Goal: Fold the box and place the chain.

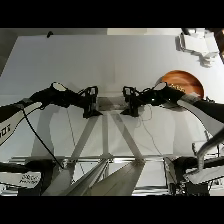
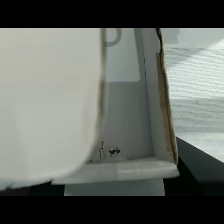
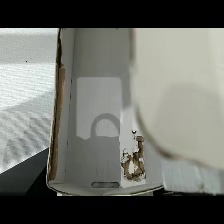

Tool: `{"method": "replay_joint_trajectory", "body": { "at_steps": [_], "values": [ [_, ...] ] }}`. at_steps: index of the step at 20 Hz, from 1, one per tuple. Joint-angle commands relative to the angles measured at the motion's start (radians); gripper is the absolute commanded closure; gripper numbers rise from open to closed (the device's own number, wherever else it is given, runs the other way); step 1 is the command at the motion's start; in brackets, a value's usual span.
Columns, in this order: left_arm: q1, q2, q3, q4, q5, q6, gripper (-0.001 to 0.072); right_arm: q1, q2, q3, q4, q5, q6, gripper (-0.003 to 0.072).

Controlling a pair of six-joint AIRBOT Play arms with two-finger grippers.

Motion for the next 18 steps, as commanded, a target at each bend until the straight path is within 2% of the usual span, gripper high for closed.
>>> {"method": "replay_joint_trajectory", "body": {
  "at_steps": [1, 15, 16, 17, 18],
  "values": [
    [0.0, -0.001, -0.001, 0.001, 0.001, 0.0, 0.0567, 0.0, 0.0, 0.001, 0.001, 0.0, 0.0, 0.0169],
    [0.0, -0.001, -0.001, 0.001, 0.001, 0.0, 0.0567, 0.0, 0.0, 0.001, 0.005, 0.027, 0.001, 0.0168],
    [0.0, -0.001, -0.001, 0.001, 0.001, 0.0, 0.0567, 0.0, 0.0, 0.001, 0.006, 0.029, 0.001, 0.0124],
    [0.0, -0.001, -0.001, 0.001, 0.001, 0.0, 0.0567, 0.0, 0.001, 0.001, 0.006, 0.026, 0.001, -0.0019],
    [0.0, -0.001, -0.001, 0.001, 0.001, 0.0, 0.0567, 0.0, 0.006, 0.001, 0.002, 0.025, 0.001, -0.0021]
  ]
}}
